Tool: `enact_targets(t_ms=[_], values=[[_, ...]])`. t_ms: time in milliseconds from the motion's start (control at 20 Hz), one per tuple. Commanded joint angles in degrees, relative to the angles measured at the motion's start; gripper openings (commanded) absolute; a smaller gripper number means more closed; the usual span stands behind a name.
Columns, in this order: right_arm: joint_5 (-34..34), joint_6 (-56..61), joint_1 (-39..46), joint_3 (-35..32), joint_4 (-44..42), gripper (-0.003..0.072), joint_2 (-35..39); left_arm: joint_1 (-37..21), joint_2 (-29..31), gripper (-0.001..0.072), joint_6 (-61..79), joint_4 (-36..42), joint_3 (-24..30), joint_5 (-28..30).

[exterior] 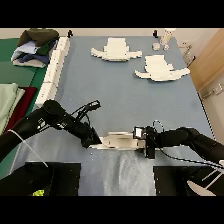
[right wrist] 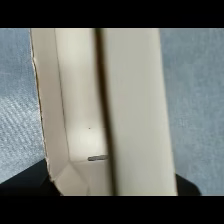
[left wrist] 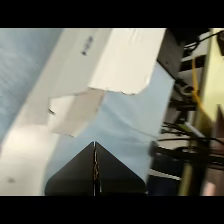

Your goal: Fold the box.

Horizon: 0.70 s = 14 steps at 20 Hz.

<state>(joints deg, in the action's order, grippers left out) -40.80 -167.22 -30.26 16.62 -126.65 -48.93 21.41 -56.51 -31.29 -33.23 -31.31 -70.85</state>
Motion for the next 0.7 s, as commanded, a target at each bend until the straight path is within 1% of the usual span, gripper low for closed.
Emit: enact_targets(t_ms=[0, 50, 100, 150, 200, 300, 400, 550, 650], values=[[0.0, 0.0, 0.0, 0.0, 0.0, 0.0406, 0.0, 5.7, 1.5, 0.0011, -15.2, 2.3, 0.0, -2.1], [0.0, 0.0, 0.0, 0.0, 0.0, 0.0406, 0.0, 9.1, 1.4, 0.0011, -15.8, 4.2, 0.0, 3.1], [0.0, 0.0, 0.0, 0.0, 0.0, 0.0406, 0.0, 12.3, 1.3, 0.001, -15.9, 5.5, -0.3, 9.6], [0.0, 0.0, 0.0, 0.0, 0.0, 0.0406, 0.0, 14.2, 0.9, 0.001, -15.9, 6.1, -1.2, 14.6], [0.0, 0.0, 0.0, 0.0, 0.0, 0.0406, 0.0, 14.8, 0.0, 0.0011, -16.1, 6.5, -2.6, 18.2], [0.0, 0.0, 0.0, 0.0, 0.0, 0.0406, 0.0, 13.8, -2.5, 0.0011, -16.4, 6.5, -5.9, 20.8], [0.0, 0.0, 0.0, 0.0, 0.0, 0.0406, 0.0, 12.2, -5.8, 0.0011, -17.8, 6.5, -8.0, 23.4], [0.0, 0.0, 0.0, 0.0, 0.0, 0.0406, 0.0, 10.5, -11.0, 0.001, -20.9, 6.1, -8.3, 26.5], [0.0, 0.0, 0.0, 0.0, 0.0, 0.0406, 0.0, 10.3, -14.8, 0.0011, -22.6, 6.0, -8.3, 26.3]])
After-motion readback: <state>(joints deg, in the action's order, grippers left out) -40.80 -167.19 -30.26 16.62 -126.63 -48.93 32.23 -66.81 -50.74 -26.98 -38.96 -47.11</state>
